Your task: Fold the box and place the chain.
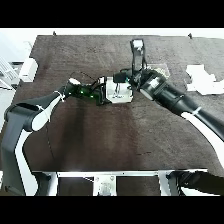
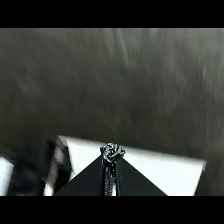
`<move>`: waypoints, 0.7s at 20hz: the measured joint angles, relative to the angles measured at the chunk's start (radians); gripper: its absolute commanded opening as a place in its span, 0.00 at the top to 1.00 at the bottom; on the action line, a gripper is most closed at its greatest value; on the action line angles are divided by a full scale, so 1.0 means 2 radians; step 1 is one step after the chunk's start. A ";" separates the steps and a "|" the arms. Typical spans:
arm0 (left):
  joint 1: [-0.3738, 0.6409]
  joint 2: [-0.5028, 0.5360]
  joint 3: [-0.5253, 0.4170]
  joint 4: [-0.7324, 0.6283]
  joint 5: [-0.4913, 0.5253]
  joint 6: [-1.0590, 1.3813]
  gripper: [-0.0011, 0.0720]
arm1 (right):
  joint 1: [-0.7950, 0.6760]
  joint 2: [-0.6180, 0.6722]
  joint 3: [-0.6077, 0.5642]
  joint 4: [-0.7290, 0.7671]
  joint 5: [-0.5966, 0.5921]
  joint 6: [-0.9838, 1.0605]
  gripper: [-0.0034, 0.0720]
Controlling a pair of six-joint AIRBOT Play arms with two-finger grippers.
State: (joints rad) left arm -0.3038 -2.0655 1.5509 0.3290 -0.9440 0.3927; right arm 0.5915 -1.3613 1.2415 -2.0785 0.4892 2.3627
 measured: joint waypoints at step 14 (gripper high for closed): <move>0.000 0.000 0.000 0.000 0.000 0.000 0.35 | 0.054 0.027 0.113 -0.002 -0.013 -0.042 0.94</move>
